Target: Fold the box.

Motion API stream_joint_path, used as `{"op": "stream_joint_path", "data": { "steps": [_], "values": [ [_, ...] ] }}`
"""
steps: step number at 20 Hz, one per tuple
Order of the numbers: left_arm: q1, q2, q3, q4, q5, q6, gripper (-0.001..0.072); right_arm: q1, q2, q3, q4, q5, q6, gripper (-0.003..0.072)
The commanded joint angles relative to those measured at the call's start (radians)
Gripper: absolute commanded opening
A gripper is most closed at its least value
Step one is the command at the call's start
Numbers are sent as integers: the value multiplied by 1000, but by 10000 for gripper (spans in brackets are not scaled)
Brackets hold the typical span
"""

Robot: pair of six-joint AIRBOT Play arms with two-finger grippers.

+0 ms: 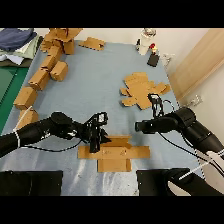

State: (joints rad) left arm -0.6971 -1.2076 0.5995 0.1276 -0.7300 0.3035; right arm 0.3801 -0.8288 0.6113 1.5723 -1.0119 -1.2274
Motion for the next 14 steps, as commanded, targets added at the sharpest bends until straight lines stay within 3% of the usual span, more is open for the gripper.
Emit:
{"op": "stream_joint_path", "data": {
  "steps": [1, 6, 8, 14],
  "values": [
    [0, -1, 0, 1, -14, -35, 12, 1, 1, 0, 3, 2, 0, 4],
    [0, -7, 0, 8, -8, -42, 12, 1, 1, 0, 3, 2, 0, 4],
    [1, -10, 0, 10, 39, -42, 12, 1, 1, 0, 3, 2, 0, 3],
    [9, 63, 8, 7, 80, 13, 12, 1, 1, 0, 3, 3, 0, 4]
  ]
}}
